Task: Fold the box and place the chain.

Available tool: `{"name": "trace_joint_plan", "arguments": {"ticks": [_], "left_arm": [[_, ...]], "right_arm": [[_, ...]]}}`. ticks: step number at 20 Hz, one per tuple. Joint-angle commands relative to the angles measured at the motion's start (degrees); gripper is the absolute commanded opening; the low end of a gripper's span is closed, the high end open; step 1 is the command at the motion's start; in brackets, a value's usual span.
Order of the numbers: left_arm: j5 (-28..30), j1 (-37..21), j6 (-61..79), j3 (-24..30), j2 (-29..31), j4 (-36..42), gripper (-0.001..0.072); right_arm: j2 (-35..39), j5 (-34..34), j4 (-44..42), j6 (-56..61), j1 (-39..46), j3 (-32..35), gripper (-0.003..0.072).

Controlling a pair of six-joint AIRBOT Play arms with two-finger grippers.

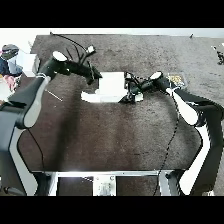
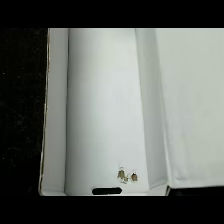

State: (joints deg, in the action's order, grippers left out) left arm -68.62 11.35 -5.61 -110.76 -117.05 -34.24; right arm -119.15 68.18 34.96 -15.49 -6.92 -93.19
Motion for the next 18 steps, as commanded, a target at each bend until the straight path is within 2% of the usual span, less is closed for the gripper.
{"name": "trace_joint_plan", "arguments": {"ticks": [1,3,4,5,7,9,11,14,18], "left_arm": [[-11.1,-2.73,0.11,-0.04,3.65,-2.05,0.0012],[-16.76,-2.51,0.22,0.46,3.63,-10.25,0.0033],[-16.48,-2.1,1.09,1.46,3.61,-14.51,0.0329],[-14.08,-1.6,2.23,3.21,3.58,-17.46,0.0563],[-8.07,-0.98,6.64,7.06,3.58,-19.37,0.0569],[-2.97,-0.72,11.19,10.75,3.58,-17.14,0.0569],[0.33,-0.24,13.33,13.88,3.58,-13.88,0.0679],[2.27,1.49,13.66,16.22,3.58,-13.16,0.0679],[4.04,3.15,13.6,16.5,3.58,-12.87,0.0678]], "right_arm": [[0.04,-0.04,-0.07,0.07,-0.04,0.0,0.0439],[0.04,-0.02,-0.07,0.07,-0.04,0.0,0.0438],[0.04,-0.02,-0.07,0.07,-0.04,0.0,0.0439],[0.02,-0.04,-0.07,0.07,-0.04,-0.02,0.0439],[0.04,-0.04,-0.07,0.07,-0.04,0.0,0.0439],[0.04,-0.04,-0.07,0.07,-0.04,0.0,0.0439],[0.04,-0.04,-0.07,0.07,-0.04,0.0,0.0439],[0.04,-0.04,-0.07,0.07,-0.04,0.0,0.0439],[0.04,-0.02,-0.07,0.07,-0.04,0.0,0.0439]]}}
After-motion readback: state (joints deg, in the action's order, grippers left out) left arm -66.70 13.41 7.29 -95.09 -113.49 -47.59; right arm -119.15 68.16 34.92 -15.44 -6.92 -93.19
